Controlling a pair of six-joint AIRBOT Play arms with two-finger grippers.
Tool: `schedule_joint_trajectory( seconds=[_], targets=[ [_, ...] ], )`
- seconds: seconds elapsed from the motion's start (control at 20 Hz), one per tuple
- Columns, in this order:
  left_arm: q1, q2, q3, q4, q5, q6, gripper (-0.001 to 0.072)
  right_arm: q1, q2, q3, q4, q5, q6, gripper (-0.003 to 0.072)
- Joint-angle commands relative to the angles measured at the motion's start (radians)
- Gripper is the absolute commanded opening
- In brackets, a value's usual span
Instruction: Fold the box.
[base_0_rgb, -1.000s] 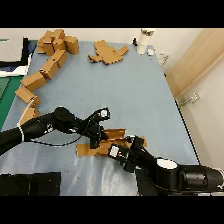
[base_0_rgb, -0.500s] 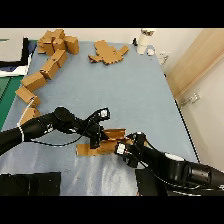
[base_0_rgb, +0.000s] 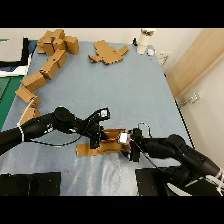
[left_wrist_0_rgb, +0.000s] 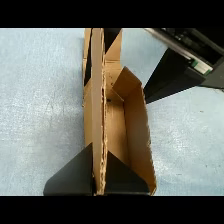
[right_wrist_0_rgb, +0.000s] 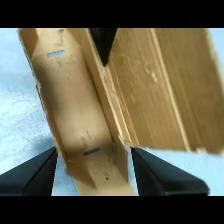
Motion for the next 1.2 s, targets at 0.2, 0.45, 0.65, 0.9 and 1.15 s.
schedule_joint_trajectory(
  seconds=[0.2,0.45,0.65,0.9,1.15],
  targets=[
    [0.0,0.0,0.0,0.0,0.0,0.0,0.0011,-0.119,-0.24,0.084,0.254,-0.093,-0.321,0.072],
    [0.0,0.0,0.0,0.0,0.0,0.0,0.0012,-0.119,-0.244,0.084,0.233,-0.092,-0.316,0.072],
    [0.0,0.0,0.0,0.0,0.0,0.0,0.0012,-0.119,-0.234,0.084,0.23,-0.094,-0.292,0.072],
    [0.0,0.0,0.0,0.0,0.0,0.0,0.0012,-0.119,-0.234,0.084,0.23,-0.124,-0.292,0.072],
    [0.0,0.0,0.0,0.0,0.0,0.0,0.0011,-0.119,-0.234,0.082,0.216,-0.138,-0.294,0.072]
  ],
)
